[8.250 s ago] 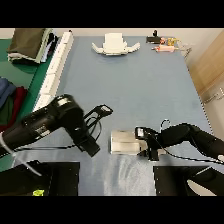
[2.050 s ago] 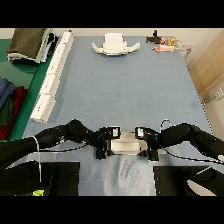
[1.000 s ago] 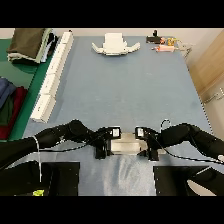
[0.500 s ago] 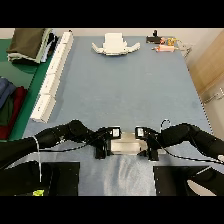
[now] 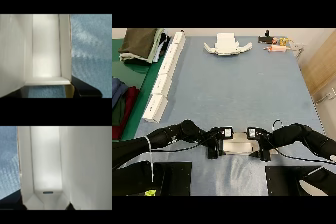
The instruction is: Fold the box.
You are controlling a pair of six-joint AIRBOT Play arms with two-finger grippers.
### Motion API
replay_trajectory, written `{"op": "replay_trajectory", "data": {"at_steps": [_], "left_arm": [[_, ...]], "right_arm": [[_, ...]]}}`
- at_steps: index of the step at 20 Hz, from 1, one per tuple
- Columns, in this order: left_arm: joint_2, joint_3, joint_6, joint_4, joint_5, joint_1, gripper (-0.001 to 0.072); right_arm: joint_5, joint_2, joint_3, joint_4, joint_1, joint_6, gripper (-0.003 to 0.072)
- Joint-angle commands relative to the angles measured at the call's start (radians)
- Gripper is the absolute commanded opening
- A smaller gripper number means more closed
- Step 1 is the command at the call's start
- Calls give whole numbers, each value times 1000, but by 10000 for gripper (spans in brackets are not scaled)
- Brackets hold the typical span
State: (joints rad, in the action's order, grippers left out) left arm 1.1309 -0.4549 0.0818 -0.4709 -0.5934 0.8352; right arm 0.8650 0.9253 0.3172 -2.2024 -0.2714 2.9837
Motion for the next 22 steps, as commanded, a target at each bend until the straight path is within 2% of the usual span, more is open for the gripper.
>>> {"op": "replay_trajectory", "data": {"at_steps": [1, 7, 11, 14, 18, 19, 20, 21, 22], "left_arm": [[0, 0, -1, 0, 0, 0, 473], [0, 0, -1, 0, 0, 0, 473], [0, 0, -1, -1, 0, 0, 473], [0, 0, -1, 0, 0, 0, 473], [0, 0, -1, 0, 0, 0, 473], [0, 0, -1, 0, 0, 0, 473], [0, 0, -1, 0, 0, 0, 473], [0, 0, -1, 0, 0, 0, 473], [0, 0, -1, 0, 0, 0, 473]], "right_arm": [[21, -24, 21, 55, 2, -58, 717], [99, -127, 96, 290, 2, -261, 717], [129, -190, 116, 294, 2, -294, 717], [190, -252, 161, 303, 2, -438, 715], [302, -329, 241, 274, 2, -817, 689], [337, -340, 254, 253, 2, -909, 572], [377, -346, 263, 229, 2, -983, 401], [421, -347, 265, 192, 2, -1036, 167], [454, -345, 262, 145, 2, -1044, 6]]}}
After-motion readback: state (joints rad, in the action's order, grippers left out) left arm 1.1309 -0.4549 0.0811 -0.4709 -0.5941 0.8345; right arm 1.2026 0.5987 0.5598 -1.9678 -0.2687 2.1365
